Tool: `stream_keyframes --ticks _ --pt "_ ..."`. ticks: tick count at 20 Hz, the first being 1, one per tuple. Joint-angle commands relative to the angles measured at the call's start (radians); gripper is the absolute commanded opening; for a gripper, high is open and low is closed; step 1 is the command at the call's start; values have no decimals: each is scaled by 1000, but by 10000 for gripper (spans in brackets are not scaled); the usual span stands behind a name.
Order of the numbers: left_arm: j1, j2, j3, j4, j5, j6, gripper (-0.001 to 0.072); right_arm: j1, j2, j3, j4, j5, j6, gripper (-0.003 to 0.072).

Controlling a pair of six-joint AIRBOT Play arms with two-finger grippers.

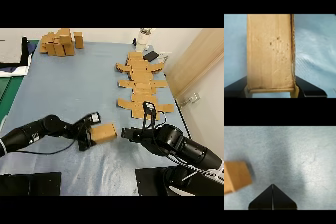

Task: Fold the box.

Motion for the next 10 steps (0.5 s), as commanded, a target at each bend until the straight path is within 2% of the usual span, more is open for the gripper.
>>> stream_keyframes --ticks 1,6,10 --pt "141 6 22 30 35 -134 374 -1 -8 1 -21 0 3 3" --pt "426 -14 84 34 154 -173 374 -1 -8 1 -31 0 2 3" --pt "611 -152 254 47 160 -245 375 -1 -8 1 -54 0 2 3"
